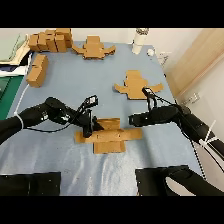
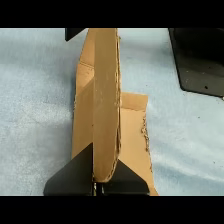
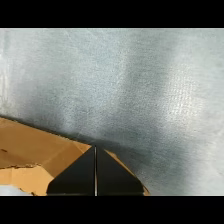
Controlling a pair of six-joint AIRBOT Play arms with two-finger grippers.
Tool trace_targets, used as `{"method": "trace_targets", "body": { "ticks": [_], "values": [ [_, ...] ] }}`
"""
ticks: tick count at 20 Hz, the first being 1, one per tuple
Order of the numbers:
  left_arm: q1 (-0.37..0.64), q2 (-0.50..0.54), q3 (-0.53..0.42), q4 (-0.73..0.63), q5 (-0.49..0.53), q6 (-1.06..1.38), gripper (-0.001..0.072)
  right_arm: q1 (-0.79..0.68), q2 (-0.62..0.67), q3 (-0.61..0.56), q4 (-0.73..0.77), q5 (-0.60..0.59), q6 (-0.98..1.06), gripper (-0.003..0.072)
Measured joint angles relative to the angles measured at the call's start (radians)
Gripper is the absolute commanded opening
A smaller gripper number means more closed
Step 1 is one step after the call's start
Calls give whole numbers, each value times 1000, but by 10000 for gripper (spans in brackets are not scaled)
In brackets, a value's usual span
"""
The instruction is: Fold the box.
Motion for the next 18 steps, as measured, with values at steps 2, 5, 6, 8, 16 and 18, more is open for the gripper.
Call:
{"method": "trace_targets", "body": {
  "ticks": [2,5,6,8,16,18],
  "values": [
    [5,-14,16,3,-11,-8,12,0,1,0,0,0,0,3],
    [7,-24,29,17,-15,-27,12,0,1,0,-2,0,1,3],
    [7,-26,31,27,-15,-35,12,0,2,0,-2,2,1,3],
    [7,-29,33,53,-8,-55,12,0,1,0,-2,7,2,3],
    [5,-31,46,94,8,-105,13,0,2,0,-2,18,2,3],
    [5,-31,47,101,9,-109,13,0,2,0,-2,19,2,3]
  ]
}}
